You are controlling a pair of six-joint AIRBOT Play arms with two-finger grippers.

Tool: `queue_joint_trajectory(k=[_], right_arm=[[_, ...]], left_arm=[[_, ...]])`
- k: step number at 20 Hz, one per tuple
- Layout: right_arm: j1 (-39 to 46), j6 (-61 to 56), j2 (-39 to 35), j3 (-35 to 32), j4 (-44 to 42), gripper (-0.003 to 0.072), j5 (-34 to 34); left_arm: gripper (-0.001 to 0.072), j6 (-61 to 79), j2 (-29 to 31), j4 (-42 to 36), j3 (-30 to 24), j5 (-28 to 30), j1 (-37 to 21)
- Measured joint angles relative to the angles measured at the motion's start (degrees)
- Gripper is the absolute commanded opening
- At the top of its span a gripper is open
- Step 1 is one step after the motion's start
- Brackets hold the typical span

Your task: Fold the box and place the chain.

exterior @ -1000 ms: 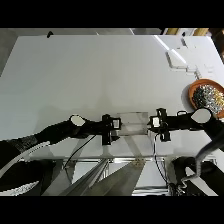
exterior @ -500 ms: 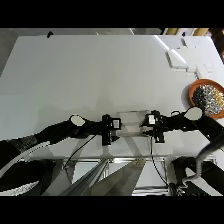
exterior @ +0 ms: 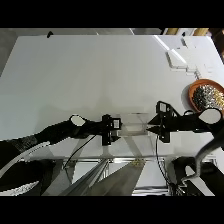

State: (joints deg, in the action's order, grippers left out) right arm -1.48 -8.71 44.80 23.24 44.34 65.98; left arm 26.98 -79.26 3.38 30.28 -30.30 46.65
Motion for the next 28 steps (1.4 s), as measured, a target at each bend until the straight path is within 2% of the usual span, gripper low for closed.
queue_joint_trajectory(k=[1, 2, 3, 7, 11, 18, 22, 26, 27, 28], right_arm=[[1.36, -3.82, -0.76, 0.57, -0.22, 0.015, 0.46], [2.78, -8.04, -1.14, 1.11, -0.2, 0.0111, 0.66], [4.46, -13.16, -1.22, 1.73, -0.15, 0.002, 0.55], [11.47, -30.32, 1.07, 3.13, 3.13, 0.0019, -1.9], [14.82, -40.81, 6.43, 3.48, 10.45, 0.0019, -4.39], [13.92, -45.66, 13.16, 1.16, 14.69, 0.0019, -5.4], [9.73, -45.94, 13.73, -0.92, 12.15, 0.0019, -4.5], [7.89, -44.54, 11.13, -1.53, 8.81, 0.0022, -2.38], [7.69, -44.37, 9.94, -1.6, 8.13, 0.0046, -1.81], [7.56, -44.19, 8.68, -1.64, 7.45, 0.0136, -1.33]], left_arm=[[0.0273, 0.0, 0.0, 0.02, 0.0, 0.02, 0.0], [0.0273, 0.0, 0.0, 0.02, 0.0, 0.02, 0.0], [0.0273, 0.0, 0.0, 0.04, 0.0, 0.02, 0.0], [0.0273, 0.0, 0.0, 0.04, 0.0, 0.07, 0.0], [0.0273, 0.0, 0.0, 0.04, 0.0, 0.07, 0.0], [0.0273, -0.02, 0.0, 0.04, 0.0, 0.07, 0.0], [0.0273, 0.0, 0.0, 0.07, 0.0, 0.07, 0.0], [0.0273, 0.0, 0.0, 0.07, 0.0, 0.07, 0.0], [0.0273, 0.0, 0.0, 0.07, 0.0, 0.07, 0.0], [0.0273, 0.0, 0.0, 0.07, 0.0, 0.07, 0.0]])
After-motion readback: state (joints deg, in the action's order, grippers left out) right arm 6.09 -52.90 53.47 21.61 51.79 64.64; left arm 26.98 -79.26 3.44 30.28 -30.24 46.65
